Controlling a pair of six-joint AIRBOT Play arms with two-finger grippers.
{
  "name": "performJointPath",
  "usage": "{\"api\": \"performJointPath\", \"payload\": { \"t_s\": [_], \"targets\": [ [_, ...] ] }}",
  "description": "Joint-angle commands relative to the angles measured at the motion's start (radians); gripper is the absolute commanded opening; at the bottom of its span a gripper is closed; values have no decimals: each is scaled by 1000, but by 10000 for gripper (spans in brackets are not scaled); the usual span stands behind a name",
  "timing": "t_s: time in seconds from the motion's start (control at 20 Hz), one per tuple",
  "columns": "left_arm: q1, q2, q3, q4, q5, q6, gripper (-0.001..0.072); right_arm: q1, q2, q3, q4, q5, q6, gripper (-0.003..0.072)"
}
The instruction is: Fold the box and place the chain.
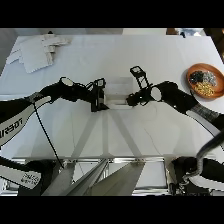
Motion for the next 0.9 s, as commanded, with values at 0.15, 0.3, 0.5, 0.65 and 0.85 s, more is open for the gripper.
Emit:
{"api": "performJointPath", "payload": {
  "t_s": [0.15,0.3,0.5,0.65,0.85],
  "targets": [
    [0,-1,1,0,1,0,276,13,0,41,-28,48,115,339],
    [0,-1,1,0,1,0,276,19,-2,45,-35,70,119,339],
    [0,-1,1,0,0,0,276,67,-56,65,-51,106,133,339],
    [0,-1,1,0,1,0,276,80,-105,115,-90,166,299,322],
    [0,-1,1,0,0,0,276,100,-106,138,-199,169,385,266]
  ]
}}
